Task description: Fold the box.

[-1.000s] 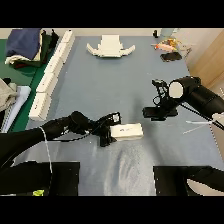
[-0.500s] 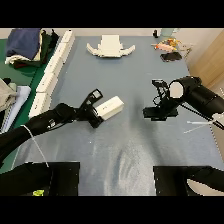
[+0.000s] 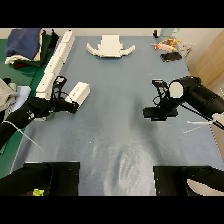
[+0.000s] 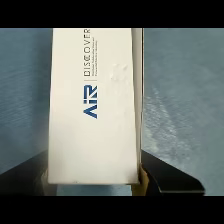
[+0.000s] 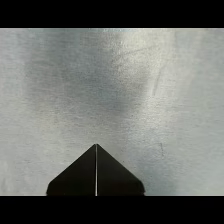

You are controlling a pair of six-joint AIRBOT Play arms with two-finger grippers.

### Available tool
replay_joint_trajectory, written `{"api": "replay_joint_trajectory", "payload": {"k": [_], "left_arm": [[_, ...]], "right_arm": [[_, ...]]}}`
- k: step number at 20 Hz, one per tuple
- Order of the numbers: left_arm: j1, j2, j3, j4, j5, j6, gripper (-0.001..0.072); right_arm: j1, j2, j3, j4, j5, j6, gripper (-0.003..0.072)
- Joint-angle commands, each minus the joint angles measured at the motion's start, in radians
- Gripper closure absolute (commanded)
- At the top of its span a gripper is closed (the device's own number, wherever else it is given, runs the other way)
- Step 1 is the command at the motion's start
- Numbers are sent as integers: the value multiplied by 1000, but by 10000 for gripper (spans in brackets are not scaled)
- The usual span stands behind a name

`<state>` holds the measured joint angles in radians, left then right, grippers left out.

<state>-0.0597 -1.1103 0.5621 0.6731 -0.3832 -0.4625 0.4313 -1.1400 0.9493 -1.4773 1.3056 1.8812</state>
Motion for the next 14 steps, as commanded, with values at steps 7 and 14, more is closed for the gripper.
{"api": "replay_joint_trajectory", "payload": {"k": [7, 14], "left_arm": [[68, -144, 159, -13, 27, -105, 204], [68, -483, 591, 283, 14, -459, 204]], "right_arm": [[0, 0, 1, 1, 0, 0, 684], [0, 0, 1, 1, 0, 0, 684]]}}
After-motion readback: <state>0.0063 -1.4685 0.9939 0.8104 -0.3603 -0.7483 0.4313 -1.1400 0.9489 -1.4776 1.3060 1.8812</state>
